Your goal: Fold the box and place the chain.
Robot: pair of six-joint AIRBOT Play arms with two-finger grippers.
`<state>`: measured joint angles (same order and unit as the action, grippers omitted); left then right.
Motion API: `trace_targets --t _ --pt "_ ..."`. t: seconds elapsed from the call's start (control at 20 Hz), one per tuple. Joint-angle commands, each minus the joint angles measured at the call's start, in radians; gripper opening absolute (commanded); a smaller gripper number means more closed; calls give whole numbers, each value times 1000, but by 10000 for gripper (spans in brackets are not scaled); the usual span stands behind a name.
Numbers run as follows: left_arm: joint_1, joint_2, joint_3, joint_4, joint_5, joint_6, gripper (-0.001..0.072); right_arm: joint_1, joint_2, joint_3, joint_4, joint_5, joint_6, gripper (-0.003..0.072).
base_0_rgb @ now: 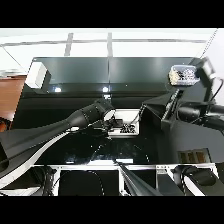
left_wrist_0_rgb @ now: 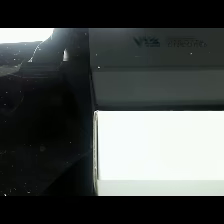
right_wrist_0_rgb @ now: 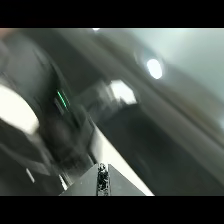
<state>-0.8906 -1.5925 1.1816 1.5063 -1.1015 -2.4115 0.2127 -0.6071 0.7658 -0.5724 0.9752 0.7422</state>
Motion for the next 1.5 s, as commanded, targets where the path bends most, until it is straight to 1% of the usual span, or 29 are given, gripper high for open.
trace_targets --t 0.0,0.1,0.2,0.25,0.3,0.35,0.45,0.6,0.65,0.75,0.85,0.95,1.1,1.15,1.2,1.25,1.3,1.45 --pt "0 0 0 0 1 0 30 31 -13 -20 95 -34 103 18" --pt "0 0 0 0 1 0 30 65 -42 -107 47 -42 115 18" --pt "0 0 0 0 1 0 30 82 -71 -185 42 -63 115 19" --pt "0 0 0 0 1 0 30 86 -85 -215 43 -69 116 86" --pt "0 0 0 0 1 0 30 85 -94 -233 43 -69 119 295" --pt "0 0 0 0 1 0 30 84 -96 -243 34 -72 119 346" --pt "0 0 0 0 0 0 30 62 -96 -229 -21 -74 118 346" --pt "0 0 0 0 0 0 30 -51 -95 -184 -80 -43 117 345" --pt "0 0 0 0 1 0 30 -94 -96 -183 -90 -40 117 346" --pt "0 0 0 1 1 0 30 -150 -96 -184 -157 -41 119 345" --pt "0 0 0 2 10 0 30 -169 -96 -187 -190 -38 119 345" --pt "2 0 1 0 40 0 30 -169 -96 -187 -189 -25 119 345" --pt "2 2 1 -22 37 -1 30 -169 -96 -188 -189 6 118 345" --pt "2 3 3 -24 17 -8 57 -169 -96 -192 -190 11 118 345" --pt "0 4 12 -21 -14 -37 247 -169 -96 -198 -190 11 118 345" --pt "-2 9 24 -8 -44 -57 481 -169 -96 -206 -192 11 118 345" --pt "-9 22 34 22 -63 -65 550 -169 -96 -211 -193 12 118 345" --pt "-34 106 48 97 -69 -39 550 -169 -96 -216 -192 16 119 345"
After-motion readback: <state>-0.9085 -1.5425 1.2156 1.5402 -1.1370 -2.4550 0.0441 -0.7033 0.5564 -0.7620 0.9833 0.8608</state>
